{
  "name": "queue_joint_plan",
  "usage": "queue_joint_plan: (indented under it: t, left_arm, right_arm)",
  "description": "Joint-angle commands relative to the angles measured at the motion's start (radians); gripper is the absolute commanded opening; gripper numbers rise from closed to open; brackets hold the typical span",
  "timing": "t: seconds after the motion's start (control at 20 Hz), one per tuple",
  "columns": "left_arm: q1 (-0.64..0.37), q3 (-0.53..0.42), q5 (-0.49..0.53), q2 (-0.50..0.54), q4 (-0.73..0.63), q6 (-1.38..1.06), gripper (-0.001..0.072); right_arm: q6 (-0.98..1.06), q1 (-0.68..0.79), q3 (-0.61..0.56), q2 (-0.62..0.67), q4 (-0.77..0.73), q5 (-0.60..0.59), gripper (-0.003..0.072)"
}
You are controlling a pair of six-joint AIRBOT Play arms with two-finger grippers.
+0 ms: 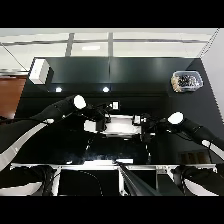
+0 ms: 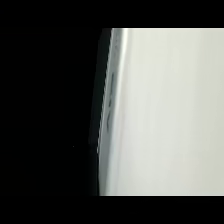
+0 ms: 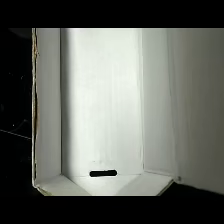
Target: Fold the box and place the chain.
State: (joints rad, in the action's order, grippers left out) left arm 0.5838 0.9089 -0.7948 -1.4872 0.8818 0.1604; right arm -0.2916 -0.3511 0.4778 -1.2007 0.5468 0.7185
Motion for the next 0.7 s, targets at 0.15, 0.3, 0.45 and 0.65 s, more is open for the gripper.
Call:
queue_joint_plan:
  t: [0.15, 0.3, 0.45, 0.65]
  left_arm:
    - [0.0, 0.0, 0.002, -0.001, 0.0, 0.0, 0.0027]
    - [0.0, 0.0, 0.002, -0.001, 0.0, 0.0, 0.0027]
    - [0.0, 0.0, 0.002, -0.001, 0.0, 0.0, 0.0027]
    - [0.0, 0.0, 0.002, -0.001, 0.0, 0.0, 0.0028]
  right_arm:
    - [0.015, -0.008, 0.0, -0.002, 0.008, -0.029, 0.0634]
    - [0.017, -0.008, 0.0, -0.002, 0.008, -0.031, 0.0634]
    - [0.018, -0.012, 0.0, -0.002, 0.012, -0.032, 0.0634]
    - [0.018, -0.012, 0.0, -0.002, 0.012, -0.032, 0.0448]
